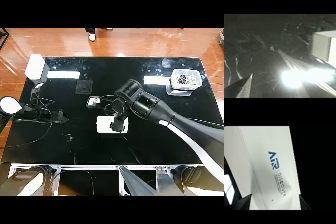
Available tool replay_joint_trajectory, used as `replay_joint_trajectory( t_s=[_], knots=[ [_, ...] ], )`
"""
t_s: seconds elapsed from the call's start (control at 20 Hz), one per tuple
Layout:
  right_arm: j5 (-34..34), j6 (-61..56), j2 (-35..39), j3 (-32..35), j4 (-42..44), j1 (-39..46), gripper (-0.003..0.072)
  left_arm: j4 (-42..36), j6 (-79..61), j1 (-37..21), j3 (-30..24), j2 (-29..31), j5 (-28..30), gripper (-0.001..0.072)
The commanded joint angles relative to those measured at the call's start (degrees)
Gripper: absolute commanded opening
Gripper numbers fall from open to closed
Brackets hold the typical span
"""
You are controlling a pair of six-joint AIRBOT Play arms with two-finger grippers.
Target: Fold the box and place the chain.
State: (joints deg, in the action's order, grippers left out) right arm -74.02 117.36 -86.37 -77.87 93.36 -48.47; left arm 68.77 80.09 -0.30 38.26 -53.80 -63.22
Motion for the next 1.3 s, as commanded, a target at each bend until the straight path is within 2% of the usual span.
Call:
replay_joint_trajectory(
  t_s=[0.0, 0.2, 0.4, 1.05, 1.15, 1.2, 1.25],
  knots=[
    [-1.5, 0.1, 0.3, 0.5, -0.2, -0.3, 0.0701, 0.0, -0.3, -3.0, 0.0, 0.0, -0.5, 0.0637],
    [1.1, -1.8, 0.3, 3.0, -3.1, -1.5, 0.0700, -0.5, -1.7, -6.1, 0.0, 0.0, -1.7, 0.0637],
    [4.4, -3.1, 0.3, 3.0, -5.4, -2.7, 0.0700, -0.7, -1.7, -6.3, 0.0, 0.0, -1.3, 0.0637],
    [5.9, -3.2, 0.0, 4.3, -5.3, -2.7, 0.0690, -0.7, -2.0, -6.3, 0.0, 0.0, -1.1, 0.0637],
    [5.7, -3.2, 0.0, 4.3, -5.3, -2.7, 0.0416, -0.7, -1.9, -6.3, 0.0, 0.0, -1.0, 0.0637],
    [5.7, -3.2, 0.0, 4.3, -5.3, -2.7, 0.0328, -0.7, -1.9, -6.3, 0.0, 0.0, -1.0, 0.0637],
    [5.7, -3.1, 0.0, 4.3, -4.8, -2.7, 0.0172, -0.7, -1.9, -6.3, 0.0, 0.0, -1.0, 0.0637]
  ],
)
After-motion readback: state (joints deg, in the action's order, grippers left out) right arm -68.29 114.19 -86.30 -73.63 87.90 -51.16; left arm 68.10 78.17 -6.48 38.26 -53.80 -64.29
